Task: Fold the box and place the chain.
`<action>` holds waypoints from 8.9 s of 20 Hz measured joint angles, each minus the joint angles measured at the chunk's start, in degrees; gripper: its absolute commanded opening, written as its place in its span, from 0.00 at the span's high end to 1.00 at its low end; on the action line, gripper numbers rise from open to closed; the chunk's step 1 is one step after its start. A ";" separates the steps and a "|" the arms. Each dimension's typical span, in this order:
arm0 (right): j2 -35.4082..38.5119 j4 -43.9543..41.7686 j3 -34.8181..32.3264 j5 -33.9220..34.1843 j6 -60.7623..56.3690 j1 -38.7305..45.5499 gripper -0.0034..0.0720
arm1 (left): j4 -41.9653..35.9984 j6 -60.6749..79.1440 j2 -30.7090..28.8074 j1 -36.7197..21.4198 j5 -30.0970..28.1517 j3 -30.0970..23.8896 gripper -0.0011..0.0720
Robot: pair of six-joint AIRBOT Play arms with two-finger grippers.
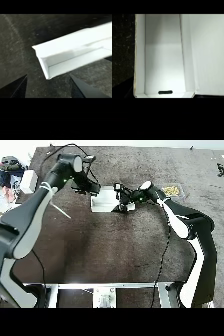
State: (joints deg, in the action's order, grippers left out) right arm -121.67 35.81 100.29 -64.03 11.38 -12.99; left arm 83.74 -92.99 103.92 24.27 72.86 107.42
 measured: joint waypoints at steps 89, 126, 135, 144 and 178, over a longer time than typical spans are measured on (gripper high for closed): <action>0.00 0.00 0.00 -0.02 0.00 -0.04 0.37 | -59.78 118.62 18.73 -17.44 -2.23 -13.27 0.36; 0.48 -0.09 0.00 -0.35 -0.31 0.39 0.00 | -60.13 118.51 18.73 -17.38 -2.51 -13.29 0.36; 3.78 6.16 0.00 -4.13 -3.72 3.32 0.00 | -60.06 118.51 18.73 -17.38 -2.36 -13.29 0.36; 9.46 5.60 0.02 -9.81 -10.29 7.37 0.94 | -60.04 118.49 18.73 -17.38 -2.36 -13.27 0.36; 3.02 -6.62 0.02 10.45 -6.43 1.64 0.94 | -60.04 118.49 18.73 -17.40 -2.25 -13.29 0.36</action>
State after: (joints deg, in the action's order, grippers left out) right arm -118.65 29.19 100.31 -53.58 4.95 -11.35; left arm 23.70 25.50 122.65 6.87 70.61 94.13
